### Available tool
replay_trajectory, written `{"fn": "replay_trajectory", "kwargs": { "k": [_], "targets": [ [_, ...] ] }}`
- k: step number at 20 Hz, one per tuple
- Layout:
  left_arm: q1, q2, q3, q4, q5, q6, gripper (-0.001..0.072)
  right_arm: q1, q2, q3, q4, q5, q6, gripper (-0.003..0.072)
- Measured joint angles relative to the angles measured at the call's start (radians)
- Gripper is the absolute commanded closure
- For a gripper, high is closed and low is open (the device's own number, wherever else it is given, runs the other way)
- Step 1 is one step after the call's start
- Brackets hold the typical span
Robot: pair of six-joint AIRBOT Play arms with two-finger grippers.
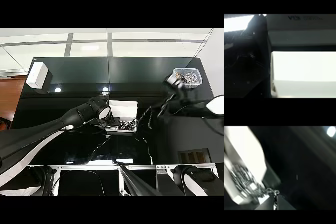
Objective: Fold the box and place the chain.
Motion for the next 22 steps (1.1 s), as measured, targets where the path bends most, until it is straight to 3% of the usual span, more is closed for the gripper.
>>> {"fn": "replay_trajectory", "kwargs": {
  "k": [4,8,16,17,18,19,22],
  "targets": [
    [0.000,0.000,0.000,0.000,0.000,0.000,0.0678,-0.012,0.042,0.173,0.175,0.080,0.112,0.0673],
    [0.000,0.000,0.000,0.000,0.000,0.000,0.0678,-0.001,0.030,0.237,0.343,0.100,0.164,0.0672],
    [0.000,0.000,0.000,0.000,0.001,0.000,0.0678,0.130,-0.087,0.129,0.341,0.065,0.216,0.0670],
    [0.000,0.000,0.000,0.000,0.001,0.000,0.0678,0.140,-0.100,0.111,0.338,0.059,0.220,0.0644],
    [0.000,0.000,0.000,0.000,0.001,0.000,0.0678,0.146,-0.111,0.097,0.330,0.055,0.221,0.0439],
    [0.000,0.000,0.000,0.000,0.001,0.000,0.0678,0.151,-0.121,0.082,0.318,0.048,0.223,0.0366],
    [0.000,0.000,0.000,0.000,0.000,0.000,0.0678,0.148,-0.136,0.056,0.235,0.040,0.237,0.0366]
  ]
}}
